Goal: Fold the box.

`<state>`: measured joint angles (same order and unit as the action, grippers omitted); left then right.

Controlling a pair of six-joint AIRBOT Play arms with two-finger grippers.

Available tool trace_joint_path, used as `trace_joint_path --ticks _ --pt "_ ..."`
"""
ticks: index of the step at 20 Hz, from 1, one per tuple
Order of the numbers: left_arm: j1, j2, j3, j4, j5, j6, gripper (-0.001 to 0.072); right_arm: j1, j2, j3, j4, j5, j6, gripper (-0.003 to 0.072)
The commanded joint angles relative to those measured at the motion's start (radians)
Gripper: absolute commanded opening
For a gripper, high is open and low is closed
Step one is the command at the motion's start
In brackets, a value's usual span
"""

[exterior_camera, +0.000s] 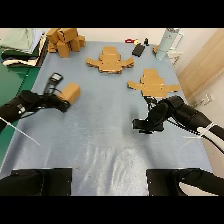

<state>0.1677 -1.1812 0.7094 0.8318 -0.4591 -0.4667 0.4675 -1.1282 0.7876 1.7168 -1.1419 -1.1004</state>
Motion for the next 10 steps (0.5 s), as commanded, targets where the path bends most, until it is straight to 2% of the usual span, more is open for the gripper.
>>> trace_joint_path --ticks 1,5,10 --pt "0.193 -0.027 0.000 0.018 0.030 -0.048 0.0486 -0.001 -0.001 0.001 0.001 0.000 0.000 0.0006" --pt "0.284 -0.035 0.000 0.030 0.022 -0.047 0.0486 -0.001 -0.001 0.001 0.001 0.024 0.001 0.0006" --pt "0.279 -0.086 -0.001 0.025 -0.032 -0.048 0.0486 -0.001 -0.001 0.001 0.000 0.027 0.001 0.0006"
